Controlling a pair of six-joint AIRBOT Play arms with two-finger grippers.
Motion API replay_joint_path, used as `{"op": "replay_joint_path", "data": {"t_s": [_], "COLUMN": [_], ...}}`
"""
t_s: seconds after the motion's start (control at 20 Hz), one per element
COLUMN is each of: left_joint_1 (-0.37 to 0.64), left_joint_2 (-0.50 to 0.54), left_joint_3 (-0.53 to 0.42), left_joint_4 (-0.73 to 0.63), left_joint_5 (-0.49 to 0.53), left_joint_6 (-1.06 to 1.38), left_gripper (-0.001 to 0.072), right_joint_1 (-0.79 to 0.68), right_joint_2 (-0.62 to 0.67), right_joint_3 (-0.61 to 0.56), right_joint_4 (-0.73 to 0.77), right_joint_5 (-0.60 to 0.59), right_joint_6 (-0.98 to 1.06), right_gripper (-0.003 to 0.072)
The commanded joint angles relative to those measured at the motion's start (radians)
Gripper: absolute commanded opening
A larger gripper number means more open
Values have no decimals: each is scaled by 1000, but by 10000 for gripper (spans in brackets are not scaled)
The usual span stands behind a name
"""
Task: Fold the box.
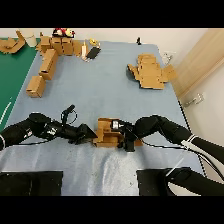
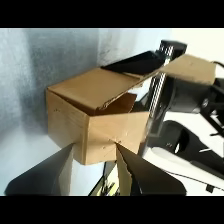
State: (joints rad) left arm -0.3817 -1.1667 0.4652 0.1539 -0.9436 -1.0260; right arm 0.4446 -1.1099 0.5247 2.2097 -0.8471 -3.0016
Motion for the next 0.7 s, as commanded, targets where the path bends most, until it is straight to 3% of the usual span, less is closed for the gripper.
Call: {"op": "replay_joint_path", "data": {"t_s": [0.0,0.2,0.4,0.65], "left_joint_1": [1,1,-15,-168], "left_joint_2": [-23,-23,-22,-22], "left_joint_3": [1,1,26,125], "left_joint_4": [-83,-78,38,262], "left_joint_5": [21,17,27,141], "left_joint_6": [27,28,-18,-235], "left_gripper": [426,427,427,427], "right_joint_1": [0,0,0,0], "right_joint_2": [0,0,0,0], "right_joint_3": [0,0,0,0], "right_joint_4": [0,0,0,0], "right_joint_5": [0,0,0,0], "right_joint_6": [0,0,0,0], "right_gripper": [495,495,495,495]}}
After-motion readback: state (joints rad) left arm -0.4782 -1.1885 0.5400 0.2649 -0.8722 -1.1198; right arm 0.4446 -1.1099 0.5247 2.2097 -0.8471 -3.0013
